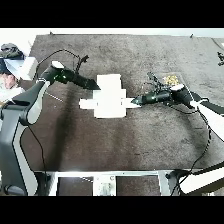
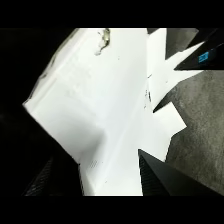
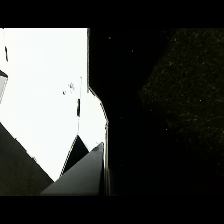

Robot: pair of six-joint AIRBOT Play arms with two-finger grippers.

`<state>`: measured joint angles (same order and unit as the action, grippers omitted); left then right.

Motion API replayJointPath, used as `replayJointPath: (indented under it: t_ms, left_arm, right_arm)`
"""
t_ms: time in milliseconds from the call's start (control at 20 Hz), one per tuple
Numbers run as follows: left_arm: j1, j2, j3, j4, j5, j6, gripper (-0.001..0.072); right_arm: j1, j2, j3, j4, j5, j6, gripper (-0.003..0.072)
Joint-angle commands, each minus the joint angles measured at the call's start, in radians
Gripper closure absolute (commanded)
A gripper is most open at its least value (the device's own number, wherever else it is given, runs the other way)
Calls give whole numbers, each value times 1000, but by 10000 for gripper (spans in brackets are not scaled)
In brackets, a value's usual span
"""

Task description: Fold the box and place the chain.

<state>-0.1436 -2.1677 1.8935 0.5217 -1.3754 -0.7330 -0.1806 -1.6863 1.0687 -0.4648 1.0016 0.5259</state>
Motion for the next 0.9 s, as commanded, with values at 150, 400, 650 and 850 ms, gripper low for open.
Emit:
replayJointPath:
  t_ms: [150, 400, 650, 850]
  left_arm:
    - [1, -35, 2, -47, -86, 32, 185]
    - [-26, -37, 2, -68, -99, 46, 187]
    - [-29, -37, 2, -48, -95, 59, 234]
    - [-23, -37, 2, -49, -99, 53, 305]
  right_arm:
    - [0, 1, 1, 0, 0, -3, 697]
    - [0, 1, 1, 0, 0, -3, 697]
    - [0, 1, 1, -3, 0, -3, 698]
    - [0, 1, 1, -3, 0, -3, 697]
